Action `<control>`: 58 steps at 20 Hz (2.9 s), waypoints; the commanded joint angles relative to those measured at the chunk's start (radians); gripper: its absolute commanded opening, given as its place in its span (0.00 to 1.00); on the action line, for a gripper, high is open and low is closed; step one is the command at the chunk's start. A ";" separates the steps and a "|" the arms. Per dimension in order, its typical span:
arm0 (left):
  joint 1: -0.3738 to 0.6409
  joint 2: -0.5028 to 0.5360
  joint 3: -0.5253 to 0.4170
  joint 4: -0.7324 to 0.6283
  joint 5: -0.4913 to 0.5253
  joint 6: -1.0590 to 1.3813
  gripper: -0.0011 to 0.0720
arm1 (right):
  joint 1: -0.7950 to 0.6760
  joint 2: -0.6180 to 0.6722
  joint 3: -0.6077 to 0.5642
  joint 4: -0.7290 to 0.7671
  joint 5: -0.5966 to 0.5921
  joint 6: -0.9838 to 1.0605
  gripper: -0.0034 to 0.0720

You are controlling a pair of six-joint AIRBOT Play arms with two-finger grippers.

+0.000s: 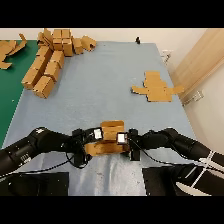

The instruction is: Fold the box.

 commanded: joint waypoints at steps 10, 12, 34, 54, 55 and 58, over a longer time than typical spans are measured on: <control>-0.035 -0.063 -0.004 -0.063 0.135 0.034 0.97 | 0.001 0.000 0.000 0.000 0.001 0.000 0.84; -0.045 -0.063 -0.004 -0.063 0.134 0.035 0.64 | 0.000 -0.001 0.000 0.000 0.001 0.000 0.84; -0.093 -0.113 -0.004 -0.131 0.293 0.043 0.03 | 0.000 -0.001 0.000 0.000 0.001 0.000 0.84; -0.090 -0.087 -0.004 0.072 0.170 0.112 0.42 | 0.001 -0.001 0.000 0.000 0.001 0.000 0.84; -0.101 -0.087 -0.003 0.072 0.173 0.112 0.59 | 0.000 -0.001 0.000 0.000 0.001 0.000 0.84; -0.103 -0.087 -0.003 0.072 0.178 0.108 0.30 | 0.000 -0.001 0.000 0.000 0.001 0.000 0.84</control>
